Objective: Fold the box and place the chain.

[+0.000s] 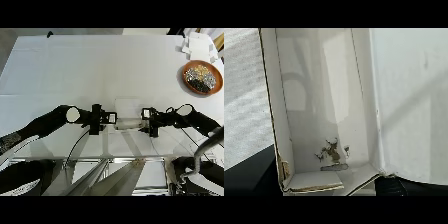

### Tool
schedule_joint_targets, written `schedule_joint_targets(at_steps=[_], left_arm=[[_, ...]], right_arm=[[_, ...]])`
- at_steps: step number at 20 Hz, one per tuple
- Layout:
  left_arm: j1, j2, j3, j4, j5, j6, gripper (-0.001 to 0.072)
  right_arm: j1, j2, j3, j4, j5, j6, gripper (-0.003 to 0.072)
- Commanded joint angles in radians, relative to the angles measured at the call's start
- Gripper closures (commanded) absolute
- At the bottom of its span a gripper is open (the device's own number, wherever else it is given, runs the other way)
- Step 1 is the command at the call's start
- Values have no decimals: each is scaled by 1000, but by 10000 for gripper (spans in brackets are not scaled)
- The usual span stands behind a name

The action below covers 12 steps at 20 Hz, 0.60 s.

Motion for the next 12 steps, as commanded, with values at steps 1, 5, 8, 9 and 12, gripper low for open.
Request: schedule_joint_targets(at_steps=[1,5,8,9,12], left_arm=[[-10,-2,0,-20,25,36,287],[-38,-2,0,-45,26,80,363],[-52,-6,0,-53,12,80,372],[-55,-7,0,-56,10,80,374],[-72,-8,0,-81,11,80,471]], right_arm=[[0,1,1,0,-2,0,286],[0,0,1,0,-2,0,286],[0,0,1,0,-2,0,286],[0,0,1,0,-2,0,286],[0,0,1,0,-2,0,286]])
